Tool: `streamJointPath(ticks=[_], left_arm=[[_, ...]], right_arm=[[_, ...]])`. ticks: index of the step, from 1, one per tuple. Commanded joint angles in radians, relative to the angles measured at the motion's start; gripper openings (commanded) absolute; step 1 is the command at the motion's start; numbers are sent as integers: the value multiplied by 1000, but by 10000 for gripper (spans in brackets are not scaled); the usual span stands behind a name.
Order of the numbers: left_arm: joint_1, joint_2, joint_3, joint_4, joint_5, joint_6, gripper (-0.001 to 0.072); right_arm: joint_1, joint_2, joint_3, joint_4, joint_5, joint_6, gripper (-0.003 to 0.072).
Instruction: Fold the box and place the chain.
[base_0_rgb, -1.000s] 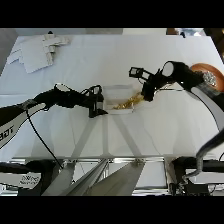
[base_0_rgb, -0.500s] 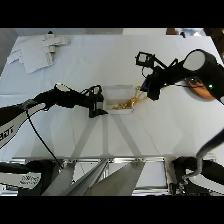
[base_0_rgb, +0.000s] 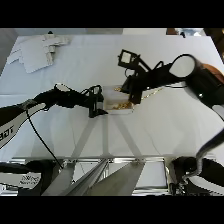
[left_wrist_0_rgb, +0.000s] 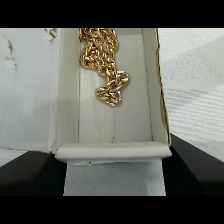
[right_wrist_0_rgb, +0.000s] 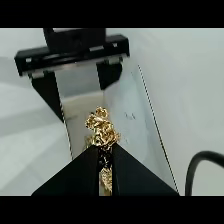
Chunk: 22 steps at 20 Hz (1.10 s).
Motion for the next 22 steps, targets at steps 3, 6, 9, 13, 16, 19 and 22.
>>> streamJointPath(ticks=[3,6,9,13,16,19,22], left_arm=[[0,0,0,0,0,0,91],[0,0,0,0,0,0,91],[0,0,0,0,0,0,91],[0,0,0,0,0,0,91],[0,0,0,0,0,0,91],[0,0,0,0,0,0,91],[0,0,0,0,0,0,91]], right_arm=[[89,-100,1,3,-59,1,11],[88,-159,1,-66,-39,85,14],[87,-169,1,-148,-18,152,124],[85,-157,2,-143,21,160,316],[44,-96,2,-142,72,149,316],[-70,4,2,-142,95,147,316],[-214,49,1,-142,129,60,316]])
